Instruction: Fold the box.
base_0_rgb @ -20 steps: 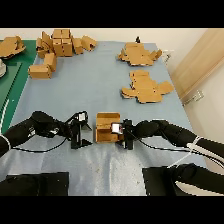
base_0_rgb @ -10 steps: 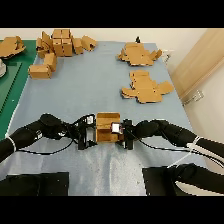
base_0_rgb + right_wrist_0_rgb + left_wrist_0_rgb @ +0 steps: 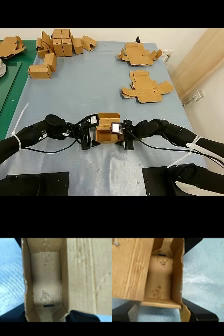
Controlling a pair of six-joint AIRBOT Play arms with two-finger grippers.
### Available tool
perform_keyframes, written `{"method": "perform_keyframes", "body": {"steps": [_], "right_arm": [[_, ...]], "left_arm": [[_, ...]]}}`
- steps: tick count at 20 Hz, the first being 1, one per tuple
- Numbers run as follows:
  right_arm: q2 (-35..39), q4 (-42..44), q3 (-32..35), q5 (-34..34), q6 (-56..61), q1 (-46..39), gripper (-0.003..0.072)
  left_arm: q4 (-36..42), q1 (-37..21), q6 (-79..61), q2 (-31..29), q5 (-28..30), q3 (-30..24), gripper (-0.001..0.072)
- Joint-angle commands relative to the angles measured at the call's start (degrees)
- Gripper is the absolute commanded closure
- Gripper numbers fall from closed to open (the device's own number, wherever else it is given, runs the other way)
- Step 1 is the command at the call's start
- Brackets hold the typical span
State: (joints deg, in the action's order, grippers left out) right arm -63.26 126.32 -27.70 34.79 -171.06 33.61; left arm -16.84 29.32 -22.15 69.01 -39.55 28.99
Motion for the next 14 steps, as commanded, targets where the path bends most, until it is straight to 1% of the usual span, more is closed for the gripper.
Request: {"method": "perform_keyframes", "body": {"steps": [1, 6, 10, 14], "right_arm": [[0.0, -0.1, 0.0, 0.2, 0.0, 0.1, 0.0116], [0.0, -0.1, 0.0, 0.2, 0.0, 0.1, 0.0116], [0.0, -0.1, 0.0, 0.2, 0.0, 0.1, 0.0116], [0.0, -0.1, 0.0, 0.2, 0.0, 0.1, 0.0116]], "left_arm": [[0.0, 1.1, -1.1, 0.5, 0.0, 0.3, 0.0002], [-0.9, 1.0, -0.3, 0.5, -0.5, 0.3, 0.0003], [-7.4, 1.0, 0.8, 0.5, -5.1, 0.4, 0.0002], [-7.4, 1.0, 1.2, 0.5, -4.9, 0.5, 0.0003]]}}
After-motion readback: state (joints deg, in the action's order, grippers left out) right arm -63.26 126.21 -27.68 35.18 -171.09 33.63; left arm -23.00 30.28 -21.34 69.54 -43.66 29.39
